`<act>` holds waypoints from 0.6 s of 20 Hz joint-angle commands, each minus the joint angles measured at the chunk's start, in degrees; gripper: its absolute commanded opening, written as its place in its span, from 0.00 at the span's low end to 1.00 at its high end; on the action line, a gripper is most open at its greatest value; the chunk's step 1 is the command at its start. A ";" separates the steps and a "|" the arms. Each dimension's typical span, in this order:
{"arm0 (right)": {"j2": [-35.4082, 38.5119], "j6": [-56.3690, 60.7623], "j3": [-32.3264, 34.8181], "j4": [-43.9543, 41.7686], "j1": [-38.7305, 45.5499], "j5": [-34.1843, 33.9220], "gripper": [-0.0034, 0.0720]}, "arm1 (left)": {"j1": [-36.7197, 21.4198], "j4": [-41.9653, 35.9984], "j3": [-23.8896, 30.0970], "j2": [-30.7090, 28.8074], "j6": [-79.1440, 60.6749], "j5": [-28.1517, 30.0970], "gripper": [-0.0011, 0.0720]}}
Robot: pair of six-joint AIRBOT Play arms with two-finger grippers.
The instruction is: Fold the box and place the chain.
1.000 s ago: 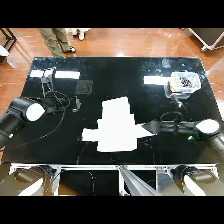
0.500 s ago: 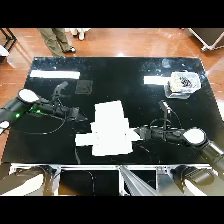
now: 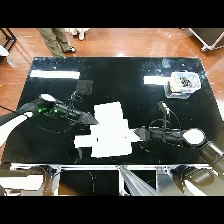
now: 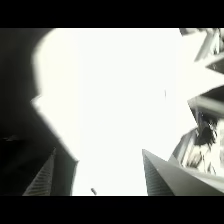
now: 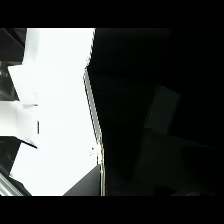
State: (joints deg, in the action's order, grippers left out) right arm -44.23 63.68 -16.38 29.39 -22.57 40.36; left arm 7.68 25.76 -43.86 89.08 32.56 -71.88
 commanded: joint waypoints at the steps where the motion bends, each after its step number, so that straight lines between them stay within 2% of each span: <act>1: 0.04 0.02 0.00 0.04 -0.04 0.13 0.07 | 1.57 -0.46 -2.60 4.09 -4.90 -5.49 0.85; 3: 0.04 0.02 0.00 0.07 -0.04 0.13 0.07 | 2.36 2.73 -4.20 5.90 -5.35 -8.55 0.85; 6: 0.04 0.02 0.00 0.13 -0.04 0.13 0.07 | 4.02 7.43 -6.08 6.80 -5.64 -9.62 0.85; 12: 0.04 0.02 0.00 1.33 -0.04 0.98 0.07 | 5.40 8.00 -9.42 6.80 -5.81 -9.75 0.84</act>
State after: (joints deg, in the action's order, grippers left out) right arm -44.23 63.70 -16.38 30.28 -22.57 40.88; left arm 12.45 32.99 -51.92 95.66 27.07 -81.17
